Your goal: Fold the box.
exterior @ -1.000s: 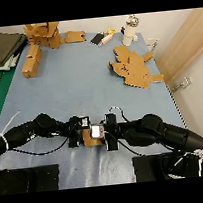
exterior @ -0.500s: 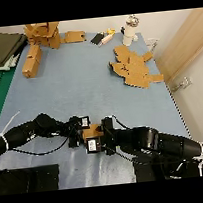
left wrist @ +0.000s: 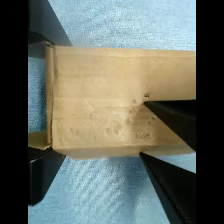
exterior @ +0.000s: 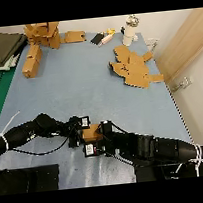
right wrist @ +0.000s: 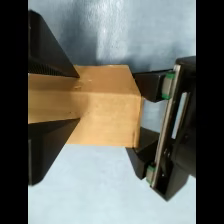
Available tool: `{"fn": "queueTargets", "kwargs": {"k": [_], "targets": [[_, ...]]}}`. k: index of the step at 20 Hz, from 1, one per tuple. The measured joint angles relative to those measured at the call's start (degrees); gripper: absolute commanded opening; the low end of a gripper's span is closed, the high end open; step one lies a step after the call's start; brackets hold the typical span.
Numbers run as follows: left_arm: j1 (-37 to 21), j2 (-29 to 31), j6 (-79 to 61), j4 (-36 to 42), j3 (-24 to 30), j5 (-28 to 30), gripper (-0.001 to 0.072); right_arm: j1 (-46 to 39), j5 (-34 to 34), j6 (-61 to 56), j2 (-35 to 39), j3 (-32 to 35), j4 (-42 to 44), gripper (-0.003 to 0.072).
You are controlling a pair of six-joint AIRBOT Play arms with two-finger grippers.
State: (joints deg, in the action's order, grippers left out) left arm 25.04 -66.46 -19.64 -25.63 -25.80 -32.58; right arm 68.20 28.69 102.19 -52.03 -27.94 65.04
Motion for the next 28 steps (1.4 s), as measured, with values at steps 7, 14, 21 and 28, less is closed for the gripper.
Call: {"fn": "queueTargets", "kwargs": {"k": [7,14,21,28], "targets": [[0.0,0.0,0.1,0.2,0.0,0.2,0.0511,1.4,0.9,-9.7,0.2,0.0,-10.6,0.0409],[0.0,0.0,0.0,0.1,0.0,0.3,0.0511,1.5,0.9,-11.1,3.2,0.0,-12.5,0.0408],[0.0,0.0,-0.1,0.0,0.0,0.1,0.0511,1.5,0.9,-11.3,3.9,-0.3,-12.8,0.0266],[0.0,0.0,0.0,0.0,0.0,0.0,0.0511,1.5,0.9,-11.3,2.7,-0.4,-10.8,0.0137]]}}
